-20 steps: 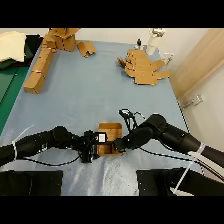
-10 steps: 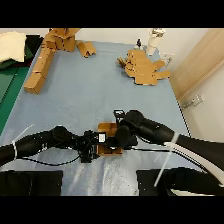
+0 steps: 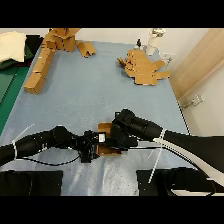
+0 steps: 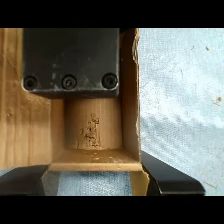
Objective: Fold the box.
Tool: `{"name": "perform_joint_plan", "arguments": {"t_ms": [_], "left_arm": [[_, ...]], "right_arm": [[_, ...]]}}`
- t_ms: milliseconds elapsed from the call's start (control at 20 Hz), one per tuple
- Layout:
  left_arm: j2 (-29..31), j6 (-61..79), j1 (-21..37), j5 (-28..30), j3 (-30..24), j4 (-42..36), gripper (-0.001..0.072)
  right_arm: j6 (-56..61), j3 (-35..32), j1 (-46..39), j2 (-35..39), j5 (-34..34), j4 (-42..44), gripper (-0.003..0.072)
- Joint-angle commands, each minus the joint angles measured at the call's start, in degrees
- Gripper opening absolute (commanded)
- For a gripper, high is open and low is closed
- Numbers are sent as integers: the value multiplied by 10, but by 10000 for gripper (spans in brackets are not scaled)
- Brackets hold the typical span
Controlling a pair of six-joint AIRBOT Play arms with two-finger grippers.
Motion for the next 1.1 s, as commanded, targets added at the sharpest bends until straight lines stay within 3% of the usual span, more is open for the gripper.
{"name": "perform_joint_plan", "arguments": {"t_ms": [0,50,100,150,700,950,1050], "left_arm": [[0,1,0,0,1,0,476],[0,1,0,0,1,0,476],[0,1,0,0,1,0,476],[0,1,0,0,1,0,476],[0,1,0,0,1,0,476],[0,1,0,0,1,0,476],[0,1,0,0,1,0,476]], "right_arm": [[-6,3,4,-3,7,-5,103],[-7,6,5,-3,6,-5,319],[-8,10,5,-2,3,-5,398],[-8,13,5,-1,-2,-5,426],[-61,16,3,75,-37,-40,425],[-85,16,3,191,-38,-97,416],[-106,5,-18,231,-46,-138,221]]}}
